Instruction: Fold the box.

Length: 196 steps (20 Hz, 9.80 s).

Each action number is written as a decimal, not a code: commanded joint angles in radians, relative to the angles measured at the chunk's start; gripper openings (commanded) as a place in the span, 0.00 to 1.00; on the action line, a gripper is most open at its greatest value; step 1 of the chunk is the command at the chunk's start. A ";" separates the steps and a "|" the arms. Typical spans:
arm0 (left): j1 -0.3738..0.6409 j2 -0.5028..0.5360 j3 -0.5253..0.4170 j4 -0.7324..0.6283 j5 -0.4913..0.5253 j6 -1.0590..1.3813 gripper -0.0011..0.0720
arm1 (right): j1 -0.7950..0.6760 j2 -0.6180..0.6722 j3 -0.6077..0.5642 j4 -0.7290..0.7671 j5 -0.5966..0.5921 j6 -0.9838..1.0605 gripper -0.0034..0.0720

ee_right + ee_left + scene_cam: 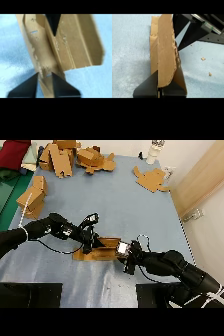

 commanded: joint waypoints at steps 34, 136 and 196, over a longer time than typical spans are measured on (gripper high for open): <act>0.001 0.000 0.000 0.000 -0.012 0.000 0.03 | -0.066 -0.032 0.040 0.034 -0.027 -0.145 0.78; 0.001 0.000 0.000 0.000 -0.016 0.003 0.03 | -0.238 -0.387 0.196 0.302 -0.310 -0.637 0.98; 0.053 0.077 0.003 0.084 0.044 -0.243 0.50 | -0.237 -0.430 0.196 0.304 -0.231 -0.637 0.74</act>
